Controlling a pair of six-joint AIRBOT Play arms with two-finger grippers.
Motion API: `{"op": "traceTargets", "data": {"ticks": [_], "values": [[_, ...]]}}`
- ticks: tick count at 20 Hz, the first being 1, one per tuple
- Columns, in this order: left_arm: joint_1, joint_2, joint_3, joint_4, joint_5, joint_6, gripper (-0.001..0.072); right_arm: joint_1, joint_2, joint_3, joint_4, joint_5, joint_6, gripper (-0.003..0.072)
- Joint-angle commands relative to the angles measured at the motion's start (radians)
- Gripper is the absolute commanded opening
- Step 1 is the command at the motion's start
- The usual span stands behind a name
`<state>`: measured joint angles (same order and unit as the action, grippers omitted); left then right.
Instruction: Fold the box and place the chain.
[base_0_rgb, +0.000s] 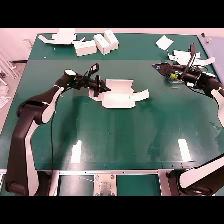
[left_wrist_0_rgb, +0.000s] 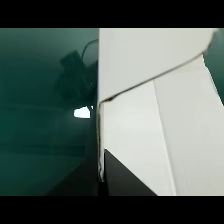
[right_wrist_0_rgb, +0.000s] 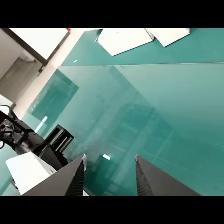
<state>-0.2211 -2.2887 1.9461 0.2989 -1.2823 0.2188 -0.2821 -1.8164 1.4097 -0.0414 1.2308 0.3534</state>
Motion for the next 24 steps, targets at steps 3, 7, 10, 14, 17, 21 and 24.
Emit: {"op": "traceTargets", "data": {"ticks": [3,7,10,14,17,21,24], "values": [[-0.003,-0.001,0.0,0.009,0.001,-0.009,0.0031,0.001,0.001,0.0,0.004,0.001,-0.041,0.0382],[-0.003,-0.001,0.0,0.008,0.002,-0.009,0.0031,0.0,0.001,0.0,0.061,0.018,-0.042,0.0379],[-0.003,-0.001,0.0,0.008,0.002,-0.009,0.0031,0.009,0.034,0.006,-0.018,0.115,-0.056,0.0385],[-0.003,-0.001,0.0,0.008,0.003,-0.009,0.0031,0.042,0.201,-0.045,-0.234,0.015,-0.055,0.0384],[-0.003,-0.001,0.0,0.008,0.01,-0.009,0.0031,0.044,0.348,-0.147,-0.329,-0.124,-0.066,0.0384],[-0.003,-0.001,0.0,0.008,0.011,-0.009,0.0031,0.07,0.492,-0.335,-0.438,-0.349,-0.233,0.0384],[-0.003,-0.001,0.0,0.008,0.012,-0.009,0.0031,0.109,0.509,-0.457,-0.435,-0.453,-0.377,0.0385]]}}
